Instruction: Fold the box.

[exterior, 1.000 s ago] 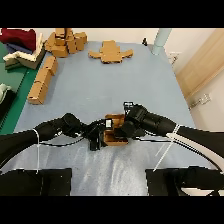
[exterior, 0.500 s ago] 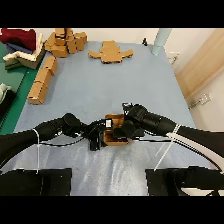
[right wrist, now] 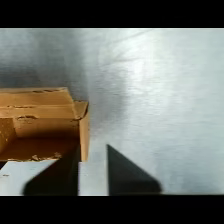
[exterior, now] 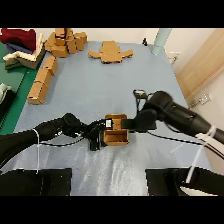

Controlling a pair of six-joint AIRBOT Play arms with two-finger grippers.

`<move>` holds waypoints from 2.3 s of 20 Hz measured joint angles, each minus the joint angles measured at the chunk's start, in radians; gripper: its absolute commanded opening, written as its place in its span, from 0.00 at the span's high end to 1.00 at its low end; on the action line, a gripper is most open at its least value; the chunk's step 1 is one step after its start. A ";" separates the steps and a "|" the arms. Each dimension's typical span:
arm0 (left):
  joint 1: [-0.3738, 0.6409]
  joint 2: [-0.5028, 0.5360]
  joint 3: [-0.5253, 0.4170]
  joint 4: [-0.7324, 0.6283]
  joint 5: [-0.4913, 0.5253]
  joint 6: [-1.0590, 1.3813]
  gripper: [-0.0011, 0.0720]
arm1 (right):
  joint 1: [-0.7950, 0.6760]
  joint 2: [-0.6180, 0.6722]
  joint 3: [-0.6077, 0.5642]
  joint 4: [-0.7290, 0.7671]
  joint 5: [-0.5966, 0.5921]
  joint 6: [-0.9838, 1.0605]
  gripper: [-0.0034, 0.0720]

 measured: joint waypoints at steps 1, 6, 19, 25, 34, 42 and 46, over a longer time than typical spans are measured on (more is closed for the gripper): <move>0.000 0.000 0.000 0.000 0.000 0.000 0.35 | -0.033 0.017 0.001 -0.008 -0.014 -0.022 0.93; 0.000 0.000 0.000 0.000 0.000 0.000 0.35 | -0.325 -0.028 0.004 0.129 0.018 -0.341 0.95; 0.000 0.000 0.000 0.000 0.000 0.000 0.35 | -0.603 -0.468 0.145 1.096 -0.251 -1.384 0.95; 0.000 0.000 0.000 0.000 0.000 0.000 0.35 | -0.533 -0.314 0.019 1.024 -0.156 -1.489 0.95; 0.000 0.000 0.000 0.000 0.000 0.000 0.35 | -0.332 0.027 -0.266 0.774 0.336 -1.519 0.95; 0.000 0.000 0.000 0.000 0.000 0.000 0.35 | -0.035 0.203 -0.414 0.618 0.658 -1.563 0.95; 0.000 0.000 0.000 0.000 0.000 0.000 0.35 | 0.060 0.251 -0.454 0.526 0.736 -1.551 0.95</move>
